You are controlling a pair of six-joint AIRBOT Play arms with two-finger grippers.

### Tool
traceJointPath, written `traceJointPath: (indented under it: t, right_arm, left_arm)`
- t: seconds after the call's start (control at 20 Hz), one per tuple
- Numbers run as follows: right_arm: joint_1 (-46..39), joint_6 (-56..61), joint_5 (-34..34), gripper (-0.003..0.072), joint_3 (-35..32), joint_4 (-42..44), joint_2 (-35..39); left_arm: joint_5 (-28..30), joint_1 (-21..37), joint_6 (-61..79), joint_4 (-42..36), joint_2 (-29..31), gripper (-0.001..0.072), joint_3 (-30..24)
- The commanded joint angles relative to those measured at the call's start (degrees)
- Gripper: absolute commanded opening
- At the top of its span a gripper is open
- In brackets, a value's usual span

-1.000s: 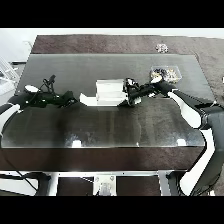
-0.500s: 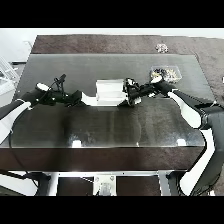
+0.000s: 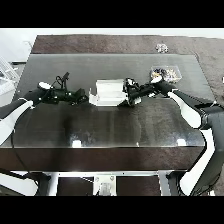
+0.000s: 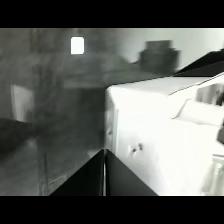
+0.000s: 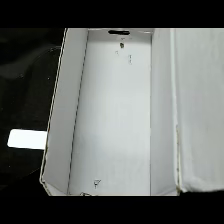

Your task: Fold the box and place the chain.

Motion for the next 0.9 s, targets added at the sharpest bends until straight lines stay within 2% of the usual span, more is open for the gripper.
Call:
traceJointPath:
  t: [0.0, 0.05, 0.1, 0.85]
  right_arm:
    - [0.0, 0.0, 0.0, 0.0596, 0.0, 0.0, 0.0]
    - [0.0, 0.0, 0.0, 0.0596, 0.0, 0.0, 0.0]
    - [0.0, 0.0, 0.0, 0.0596, 0.0, 0.0, 0.0]
    - [0.0, 0.0, 0.0, 0.0596, 0.0, 0.0, 0.0]
  left_arm:
    - [-1.9, -0.1, 1.8, -0.7, 0.0, 0.0025, 2.4]
    - [-2.0, -0.1, 1.8, -0.5, 0.0, 0.0123, 2.6]
    - [-2.2, -0.1, 1.9, -0.1, 0.0, 0.0250, 2.6]
    - [-1.5, -2.1, 0.0, -0.1, 0.0, 0.0257, 2.9]
